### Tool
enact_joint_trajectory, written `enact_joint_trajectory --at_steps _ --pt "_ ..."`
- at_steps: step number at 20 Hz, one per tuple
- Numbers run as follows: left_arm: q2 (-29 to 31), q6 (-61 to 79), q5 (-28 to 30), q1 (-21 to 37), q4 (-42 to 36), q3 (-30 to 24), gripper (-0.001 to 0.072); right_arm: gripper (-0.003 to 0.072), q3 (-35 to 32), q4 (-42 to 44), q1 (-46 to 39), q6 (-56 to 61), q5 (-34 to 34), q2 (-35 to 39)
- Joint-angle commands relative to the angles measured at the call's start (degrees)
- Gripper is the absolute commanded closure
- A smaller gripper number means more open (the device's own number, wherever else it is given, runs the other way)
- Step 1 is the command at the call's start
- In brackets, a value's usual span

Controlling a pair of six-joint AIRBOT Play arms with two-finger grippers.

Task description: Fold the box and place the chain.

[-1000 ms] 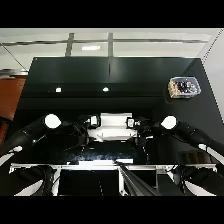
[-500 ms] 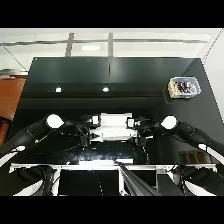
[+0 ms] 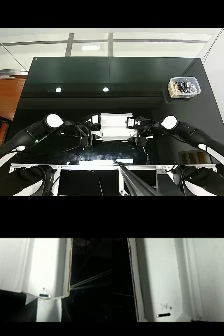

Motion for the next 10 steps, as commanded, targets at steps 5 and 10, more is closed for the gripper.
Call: enact_joint_trajectory --at_steps 5,10 --pt "0.0 1.7 3.6 -0.8 -0.3 0.0 0.0468 0.0207 0.0 0.4 0.1 0.1 0.0 0.0" --pt "0.0 1.8 3.7 -0.8 2.1 0.0 0.0466 0.0207 0.0 0.4 0.1 0.1 0.0 0.0"
